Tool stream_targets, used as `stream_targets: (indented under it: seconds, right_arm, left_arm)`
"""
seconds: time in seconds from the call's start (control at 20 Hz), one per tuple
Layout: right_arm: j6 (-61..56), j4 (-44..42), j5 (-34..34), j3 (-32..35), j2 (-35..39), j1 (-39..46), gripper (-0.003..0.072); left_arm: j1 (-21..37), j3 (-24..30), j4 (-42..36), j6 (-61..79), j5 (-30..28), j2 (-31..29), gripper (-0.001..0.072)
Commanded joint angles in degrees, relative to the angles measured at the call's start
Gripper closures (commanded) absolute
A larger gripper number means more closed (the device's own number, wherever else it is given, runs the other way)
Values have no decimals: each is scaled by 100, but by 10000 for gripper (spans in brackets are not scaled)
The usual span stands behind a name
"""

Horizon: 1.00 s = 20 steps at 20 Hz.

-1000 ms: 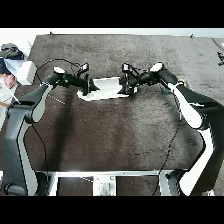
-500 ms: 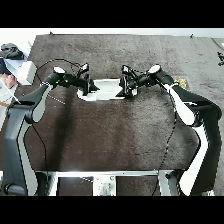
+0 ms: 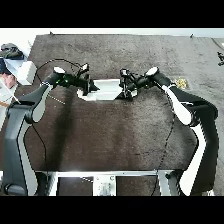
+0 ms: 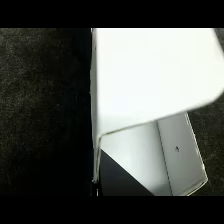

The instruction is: Fold the box and place the chain.

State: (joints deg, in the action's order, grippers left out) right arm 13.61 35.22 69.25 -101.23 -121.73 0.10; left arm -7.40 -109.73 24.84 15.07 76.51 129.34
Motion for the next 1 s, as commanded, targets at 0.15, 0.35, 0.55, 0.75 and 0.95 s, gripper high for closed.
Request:
stream_targets:
  seconds: [0.15,0.35,0.55,0.75,0.95]
  right_arm:
    - [48,74,-109,-9,-79,-85,128]
    - [48,74,-107,-9,-79,-85,129]
    - [48,74,-107,-9,-79,-85,130]
    - [50,79,-109,-7,-79,-85,145]
    - [52,81,-109,-7,-79,-85,143]
  left_arm:
    - [0,2,2,-2,-7,2,699]
    - [0,2,2,-2,-7,2,698]
    - [0,2,2,-2,-4,2,699]
    - [0,2,2,-2,-7,2,698]
    - [0,2,2,-4,-7,2,698]
